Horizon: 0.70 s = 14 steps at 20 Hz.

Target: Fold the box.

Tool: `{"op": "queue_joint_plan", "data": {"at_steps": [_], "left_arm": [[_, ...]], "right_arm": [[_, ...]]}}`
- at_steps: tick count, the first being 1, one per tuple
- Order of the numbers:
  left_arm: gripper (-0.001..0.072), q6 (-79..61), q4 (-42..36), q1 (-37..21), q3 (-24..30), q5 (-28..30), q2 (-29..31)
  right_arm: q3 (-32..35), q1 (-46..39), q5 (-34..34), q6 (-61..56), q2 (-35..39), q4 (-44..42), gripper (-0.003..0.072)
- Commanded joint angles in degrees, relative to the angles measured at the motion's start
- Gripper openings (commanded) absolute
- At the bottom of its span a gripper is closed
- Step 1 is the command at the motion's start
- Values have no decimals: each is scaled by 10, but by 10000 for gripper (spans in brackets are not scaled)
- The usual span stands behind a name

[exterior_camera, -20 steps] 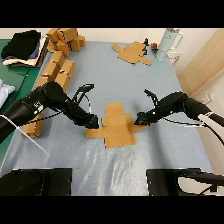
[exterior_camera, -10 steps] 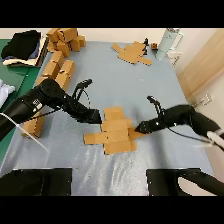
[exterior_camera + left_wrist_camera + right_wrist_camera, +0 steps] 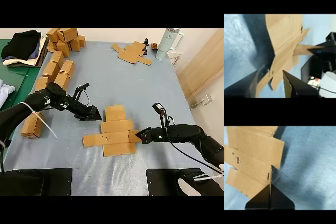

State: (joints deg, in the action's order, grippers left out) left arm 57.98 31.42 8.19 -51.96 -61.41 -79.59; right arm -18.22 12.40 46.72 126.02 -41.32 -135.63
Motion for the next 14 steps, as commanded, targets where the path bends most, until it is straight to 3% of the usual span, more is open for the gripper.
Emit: {"op": "queue_joint_plan", "data": {"at_steps": [1, 9, 14], "left_arm": [[472, -97, -99, -19, -1, 0, -47], [472, -136, -122, -25, -27, -10, -105], [471, -188, -180, -25, -45, -103, -144]], "right_arm": [[6, 45, -23, -12, 16, 0, 1], [6, 74, -60, -36, 13, 10, 2], [6, 74, -62, -36, 4, 10, 2]]}}
